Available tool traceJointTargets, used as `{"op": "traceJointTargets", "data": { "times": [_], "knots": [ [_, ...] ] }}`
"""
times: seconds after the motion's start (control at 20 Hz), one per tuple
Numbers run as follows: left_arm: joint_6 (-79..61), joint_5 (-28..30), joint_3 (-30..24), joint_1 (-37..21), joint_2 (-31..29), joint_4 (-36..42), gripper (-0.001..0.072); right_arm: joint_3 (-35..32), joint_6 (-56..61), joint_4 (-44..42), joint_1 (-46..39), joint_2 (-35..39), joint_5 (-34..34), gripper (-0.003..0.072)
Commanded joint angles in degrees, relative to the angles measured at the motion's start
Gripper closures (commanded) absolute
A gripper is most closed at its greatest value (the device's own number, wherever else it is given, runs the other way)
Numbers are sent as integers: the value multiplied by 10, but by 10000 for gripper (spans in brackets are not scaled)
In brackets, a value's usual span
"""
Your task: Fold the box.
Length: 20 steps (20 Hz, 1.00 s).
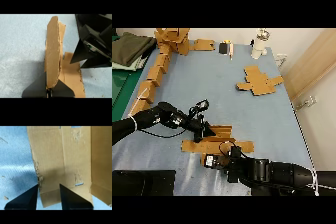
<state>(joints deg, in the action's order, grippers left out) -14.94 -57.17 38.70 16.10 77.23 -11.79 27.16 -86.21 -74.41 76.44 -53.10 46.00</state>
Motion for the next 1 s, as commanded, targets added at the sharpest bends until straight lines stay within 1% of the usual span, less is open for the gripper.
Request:
{"op": "traceJointTargets", "data": {
  "times": [0.0, 0.4, 0.6, 0.7, 0.95],
  "knots": [
    [0, 0, 0, 0, 0, 0, 697, 1, 24, 40, 0, -1, -1, 284],
    [0, 0, 0, 0, 0, 0, 697, 2, 24, 41, 0, 0, 1, 285],
    [0, 0, 0, 0, 0, 0, 697, 28, 44, 41, 0, 1, 32, 284],
    [0, 0, 0, 0, 0, 0, 697, 38, 44, 43, 0, 6, 36, 284],
    [0, 0, 0, 0, 0, 0, 697, 43, 69, 93, -1, 16, 54, 284]
  ]
}}
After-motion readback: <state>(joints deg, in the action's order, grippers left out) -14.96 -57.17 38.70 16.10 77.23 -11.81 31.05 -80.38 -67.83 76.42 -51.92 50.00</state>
